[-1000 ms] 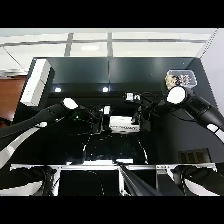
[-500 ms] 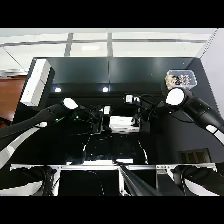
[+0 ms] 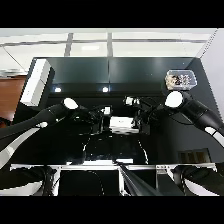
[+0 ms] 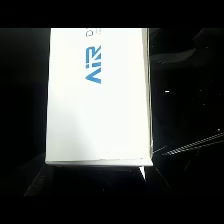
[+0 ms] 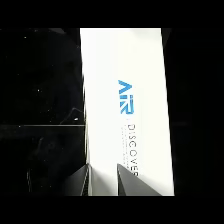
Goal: Fold the box and place the chain.
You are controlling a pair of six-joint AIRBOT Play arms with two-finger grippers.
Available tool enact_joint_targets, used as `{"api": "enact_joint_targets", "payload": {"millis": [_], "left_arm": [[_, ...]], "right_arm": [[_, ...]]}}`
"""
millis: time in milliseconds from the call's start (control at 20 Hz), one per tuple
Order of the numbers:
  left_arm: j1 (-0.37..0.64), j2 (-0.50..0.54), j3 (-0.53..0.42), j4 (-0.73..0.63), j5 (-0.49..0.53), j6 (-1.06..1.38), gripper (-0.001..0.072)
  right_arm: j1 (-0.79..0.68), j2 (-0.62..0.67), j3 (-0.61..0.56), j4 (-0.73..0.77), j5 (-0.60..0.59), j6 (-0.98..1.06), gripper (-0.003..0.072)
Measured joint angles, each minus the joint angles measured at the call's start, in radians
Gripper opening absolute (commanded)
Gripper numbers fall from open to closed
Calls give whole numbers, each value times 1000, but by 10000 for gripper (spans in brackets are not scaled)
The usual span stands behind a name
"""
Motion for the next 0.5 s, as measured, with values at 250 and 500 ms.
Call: {"api": "enact_joint_targets", "payload": {"millis": [250,500], "left_arm": [[0,0,0,0,-2,-3,372],[0,0,0,0,-1,-3,372]], "right_arm": [[-11,40,-9,-2,-19,43,206],[-90,121,-10,4,-16,203,195]]}}
